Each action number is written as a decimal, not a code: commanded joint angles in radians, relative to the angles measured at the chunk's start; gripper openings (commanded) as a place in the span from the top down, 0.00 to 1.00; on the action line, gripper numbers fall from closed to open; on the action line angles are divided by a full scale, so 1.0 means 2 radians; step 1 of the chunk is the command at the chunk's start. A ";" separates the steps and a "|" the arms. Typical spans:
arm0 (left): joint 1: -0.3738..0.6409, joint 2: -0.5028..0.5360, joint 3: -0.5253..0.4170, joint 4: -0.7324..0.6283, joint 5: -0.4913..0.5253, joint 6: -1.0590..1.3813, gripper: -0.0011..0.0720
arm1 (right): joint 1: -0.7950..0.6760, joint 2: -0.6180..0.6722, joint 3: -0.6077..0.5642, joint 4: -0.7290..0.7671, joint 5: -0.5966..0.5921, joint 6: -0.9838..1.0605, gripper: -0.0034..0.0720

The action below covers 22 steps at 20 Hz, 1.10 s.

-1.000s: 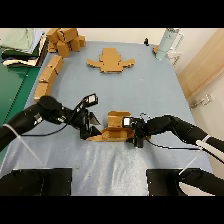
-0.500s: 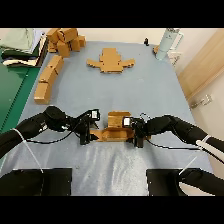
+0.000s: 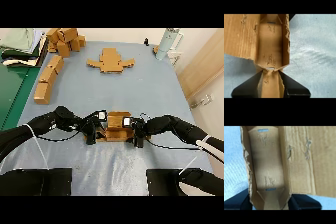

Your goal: Fold the box.

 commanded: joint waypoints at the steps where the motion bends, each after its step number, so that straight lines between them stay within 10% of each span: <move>1: -0.008 -0.010 0.003 -0.010 0.004 0.002 0.59 | 0.000 0.000 0.000 0.000 0.000 0.000 0.21; 14: -0.034 -0.010 0.003 -0.058 0.022 0.032 0.59 | 0.000 0.000 0.000 0.000 0.000 0.000 0.21; 17: -0.036 -0.010 0.002 -0.057 0.021 0.031 0.15 | 0.000 0.000 0.000 0.000 0.000 0.000 0.21; 22: -0.036 -0.010 -0.002 -0.057 0.020 0.026 0.15 | 0.000 0.000 0.000 0.000 0.000 0.000 0.21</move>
